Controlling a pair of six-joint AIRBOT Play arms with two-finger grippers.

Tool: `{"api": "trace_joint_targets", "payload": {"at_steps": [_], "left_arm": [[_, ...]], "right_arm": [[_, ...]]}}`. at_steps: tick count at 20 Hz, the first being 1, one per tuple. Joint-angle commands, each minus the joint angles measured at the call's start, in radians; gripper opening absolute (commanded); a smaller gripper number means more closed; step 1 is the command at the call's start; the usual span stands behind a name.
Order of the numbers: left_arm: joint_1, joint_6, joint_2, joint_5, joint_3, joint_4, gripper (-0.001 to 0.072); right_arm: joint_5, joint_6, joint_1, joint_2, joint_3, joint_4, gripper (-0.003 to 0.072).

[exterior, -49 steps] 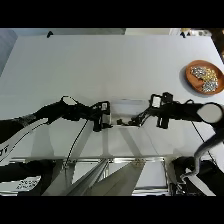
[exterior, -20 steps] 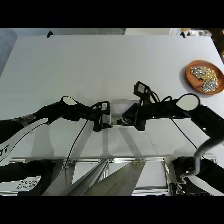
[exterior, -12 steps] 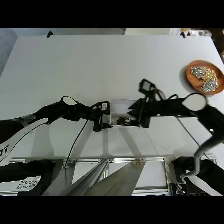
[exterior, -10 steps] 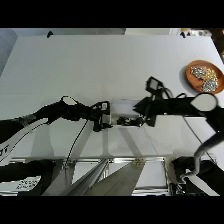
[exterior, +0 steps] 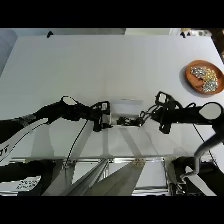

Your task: Fold the box and place the chain.

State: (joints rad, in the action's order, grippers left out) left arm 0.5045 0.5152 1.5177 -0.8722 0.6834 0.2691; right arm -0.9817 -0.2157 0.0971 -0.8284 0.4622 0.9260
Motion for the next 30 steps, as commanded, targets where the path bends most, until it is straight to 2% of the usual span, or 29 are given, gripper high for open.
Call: {"api": "trace_joint_targets", "payload": {"at_steps": [1,6,19,22,25,27,30], "left_arm": [[0.0,0.0,0.0,0.0,0.0,0.0,0.0207],[0.0,0.0,0.0,0.0,0.0,0.0,0.0207],[0.0,0.0,0.0,0.0,0.0,0.0,0.0207],[0.0,0.0,0.0,0.0,0.0,0.0,0.0207],[0.0,0.0,0.0,0.0,0.0,0.0,0.0207],[0.0,0.0,0.0,0.0,0.0,0.0,0.0207],[0.0,0.0,0.0,0.0,0.0,0.0,0.0207]], "right_arm": [[0.084,0.046,0.053,-0.026,-0.059,0.017,0.0309],[0.165,0.086,0.156,-0.103,-0.061,0.018,0.0292],[0.32,0.146,0.214,-0.226,-0.061,-0.037,0.0287],[0.343,0.146,0.213,-0.244,-0.061,-0.037,0.0247],[0.35,0.146,0.213,-0.254,-0.061,-0.044,0.0141],[0.351,0.146,0.213,-0.256,-0.061,-0.049,0.0034],[0.342,0.127,0.213,-0.24,-0.061,-0.034,0.0018]]}}
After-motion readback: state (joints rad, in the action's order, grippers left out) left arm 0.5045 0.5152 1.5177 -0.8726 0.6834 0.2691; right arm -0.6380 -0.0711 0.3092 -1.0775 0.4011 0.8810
